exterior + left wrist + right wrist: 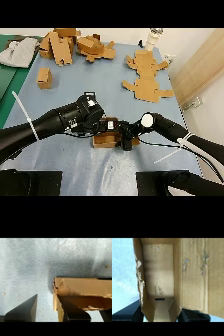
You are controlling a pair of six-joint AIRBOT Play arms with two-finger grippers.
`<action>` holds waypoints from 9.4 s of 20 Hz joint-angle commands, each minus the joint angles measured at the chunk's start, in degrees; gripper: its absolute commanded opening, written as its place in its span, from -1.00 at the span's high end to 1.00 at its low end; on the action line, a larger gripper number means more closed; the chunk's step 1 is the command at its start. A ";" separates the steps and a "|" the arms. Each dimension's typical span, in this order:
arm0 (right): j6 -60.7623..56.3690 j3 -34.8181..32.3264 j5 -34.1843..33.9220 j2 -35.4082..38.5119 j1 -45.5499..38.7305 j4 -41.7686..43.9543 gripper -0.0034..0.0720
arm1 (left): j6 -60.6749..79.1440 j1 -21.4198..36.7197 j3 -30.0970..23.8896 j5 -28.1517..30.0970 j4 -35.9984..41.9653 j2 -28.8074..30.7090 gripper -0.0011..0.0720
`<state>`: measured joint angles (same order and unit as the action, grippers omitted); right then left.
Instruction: Fold the box.
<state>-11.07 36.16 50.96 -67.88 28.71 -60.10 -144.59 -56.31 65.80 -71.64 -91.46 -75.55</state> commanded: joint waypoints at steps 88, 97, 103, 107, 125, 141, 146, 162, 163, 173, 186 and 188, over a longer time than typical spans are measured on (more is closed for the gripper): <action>-0.09 -0.04 1.51 -1.68 -0.02 1.68 -0.33 | 116.98 29.90 -29.00 57.48 35.63 8.15 0.94; -0.09 -0.04 1.55 -1.68 -0.02 2.01 -0.33 | 168.74 41.48 -28.98 20.68 77.55 3.30 0.28; -0.09 -0.04 1.53 -1.68 -0.02 2.03 -0.33 | 165.96 35.45 -28.96 20.59 61.20 2.05 -0.94; -0.07 -0.04 1.53 -1.68 -0.02 2.03 -0.33 | 159.23 32.72 -28.96 20.55 54.34 2.23 -0.94; -0.09 -0.04 1.51 -1.68 -0.02 2.03 -0.33 | 155.45 25.81 -28.96 25.03 62.77 2.40 -0.94; -0.07 -0.02 0.92 -1.68 -0.02 2.01 -0.33 | 161.15 24.96 -40.11 32.50 66.49 11.43 -0.93; -0.07 -0.02 0.79 -1.68 -0.02 2.03 -0.33 | 160.69 24.46 -39.93 32.74 65.05 12.07 -0.94; -0.07 0.02 -0.44 -1.68 -0.02 2.45 -0.33 | 161.74 21.99 -39.89 37.57 69.90 11.96 -0.94; -0.07 0.02 -0.50 -1.68 -0.02 2.45 -0.33 | 161.98 21.99 -39.89 37.59 71.14 11.87 -0.94; -0.07 0.02 -0.48 -1.68 -0.02 2.45 -0.33 | 166.27 21.92 -39.74 37.51 77.37 9.18 -0.94; -0.07 0.02 -0.48 -1.68 -0.02 2.45 -0.33 | 166.05 20.94 -39.76 37.00 77.83 9.18 -0.08; -0.07 0.02 -0.48 -1.68 -0.02 2.45 -0.33 | 166.09 20.94 -39.76 36.65 77.24 9.18 0.16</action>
<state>-11.05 36.12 50.50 -69.58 28.71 -57.71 21.50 -35.38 26.02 -34.24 -13.50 -66.32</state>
